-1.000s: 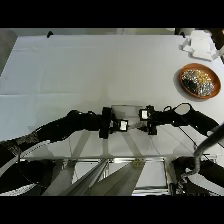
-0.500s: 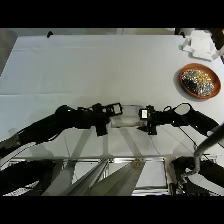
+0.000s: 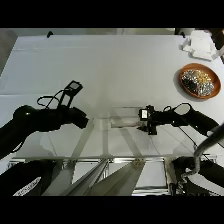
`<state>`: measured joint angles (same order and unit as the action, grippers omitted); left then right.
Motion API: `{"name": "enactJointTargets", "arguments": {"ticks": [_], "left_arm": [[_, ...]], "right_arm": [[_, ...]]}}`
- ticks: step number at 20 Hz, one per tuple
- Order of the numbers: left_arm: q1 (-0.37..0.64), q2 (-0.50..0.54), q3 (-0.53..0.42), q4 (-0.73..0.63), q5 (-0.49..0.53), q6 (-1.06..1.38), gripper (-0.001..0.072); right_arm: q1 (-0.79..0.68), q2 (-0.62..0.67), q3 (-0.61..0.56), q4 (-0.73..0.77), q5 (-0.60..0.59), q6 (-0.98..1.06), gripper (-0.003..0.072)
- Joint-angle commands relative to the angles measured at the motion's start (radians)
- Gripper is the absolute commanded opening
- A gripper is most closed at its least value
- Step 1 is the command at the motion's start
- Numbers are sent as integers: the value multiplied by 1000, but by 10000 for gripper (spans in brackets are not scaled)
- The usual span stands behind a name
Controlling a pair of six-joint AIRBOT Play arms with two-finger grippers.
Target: Fold the box and place the chain.
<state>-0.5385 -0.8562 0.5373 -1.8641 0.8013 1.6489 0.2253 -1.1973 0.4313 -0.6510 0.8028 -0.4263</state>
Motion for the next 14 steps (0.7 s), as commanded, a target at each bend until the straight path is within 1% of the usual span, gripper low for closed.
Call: {"name": "enactJointTargets", "arguments": {"ticks": [1,4,5,8,12,14], "left_arm": [[54,18,-102,-146,-5,-82,8],[50,-71,-114,-291,-61,11,8],[50,-106,-114,-345,-68,47,8],[50,-193,-114,-443,-72,67,8],[50,-229,-113,-566,-109,171,7],[50,-248,-113,-585,-118,172,4]], "right_arm": [[0,0,1,0,1,0,379],[0,0,1,0,1,0,379],[0,0,1,0,1,0,379],[0,0,1,0,1,0,379],[0,0,1,0,1,0,379],[0,0,1,0,1,0,379]]}}
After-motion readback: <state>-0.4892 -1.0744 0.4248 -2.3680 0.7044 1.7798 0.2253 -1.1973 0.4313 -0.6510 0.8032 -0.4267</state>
